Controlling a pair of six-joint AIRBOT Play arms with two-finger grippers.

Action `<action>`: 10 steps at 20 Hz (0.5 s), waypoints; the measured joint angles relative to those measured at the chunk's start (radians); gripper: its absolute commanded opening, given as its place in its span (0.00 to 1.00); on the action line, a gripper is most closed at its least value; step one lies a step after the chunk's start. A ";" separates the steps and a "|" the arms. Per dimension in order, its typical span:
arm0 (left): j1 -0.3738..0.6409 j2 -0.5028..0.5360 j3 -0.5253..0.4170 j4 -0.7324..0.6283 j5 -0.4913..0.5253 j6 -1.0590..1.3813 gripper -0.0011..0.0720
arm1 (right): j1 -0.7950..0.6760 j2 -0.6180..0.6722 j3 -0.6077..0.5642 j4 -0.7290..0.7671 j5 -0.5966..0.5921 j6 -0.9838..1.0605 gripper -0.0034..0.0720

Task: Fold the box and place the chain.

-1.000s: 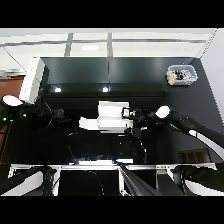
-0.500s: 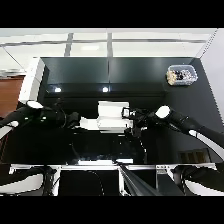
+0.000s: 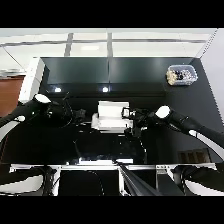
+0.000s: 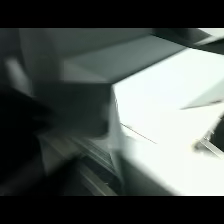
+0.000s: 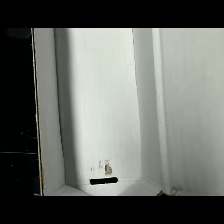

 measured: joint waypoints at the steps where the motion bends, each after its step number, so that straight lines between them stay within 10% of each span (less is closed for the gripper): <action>1: -0.005 0.000 0.010 -0.007 -0.007 0.004 0.76 | 0.000 0.000 0.000 0.000 0.000 0.000 0.14; 8: -0.093 0.000 0.089 -0.010 -0.042 -0.027 0.76 | 0.000 0.000 0.000 0.000 0.000 0.000 0.14; 10: -0.130 0.000 0.130 0.043 -0.043 -0.079 0.62 | 0.000 0.000 0.000 0.000 0.000 0.000 0.14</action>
